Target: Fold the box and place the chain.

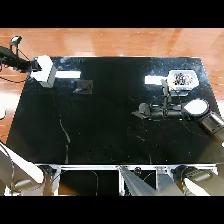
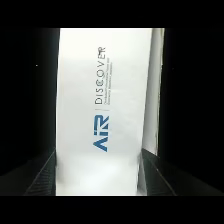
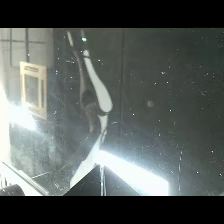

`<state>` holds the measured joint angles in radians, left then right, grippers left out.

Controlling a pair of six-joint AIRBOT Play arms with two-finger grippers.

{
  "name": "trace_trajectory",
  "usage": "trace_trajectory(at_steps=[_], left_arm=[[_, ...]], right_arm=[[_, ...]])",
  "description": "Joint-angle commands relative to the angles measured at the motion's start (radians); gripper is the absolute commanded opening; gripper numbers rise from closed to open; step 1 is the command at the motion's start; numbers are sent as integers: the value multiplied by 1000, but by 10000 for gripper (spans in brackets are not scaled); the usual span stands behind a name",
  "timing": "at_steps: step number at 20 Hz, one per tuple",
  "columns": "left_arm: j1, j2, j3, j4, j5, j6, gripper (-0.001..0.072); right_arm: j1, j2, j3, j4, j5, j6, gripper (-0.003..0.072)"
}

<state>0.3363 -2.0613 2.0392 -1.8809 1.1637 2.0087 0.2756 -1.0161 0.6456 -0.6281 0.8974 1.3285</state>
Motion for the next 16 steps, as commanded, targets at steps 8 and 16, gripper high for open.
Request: trace_trajectory(at_steps=[8,16], left_arm=[[8,201,22,2,97,-223,104],[-279,727,-503,-34,65,-276,20]], right_arm=[[0,-2,127,-230,-19,18,35],[-17,-32,451,-959,236,364,36]])
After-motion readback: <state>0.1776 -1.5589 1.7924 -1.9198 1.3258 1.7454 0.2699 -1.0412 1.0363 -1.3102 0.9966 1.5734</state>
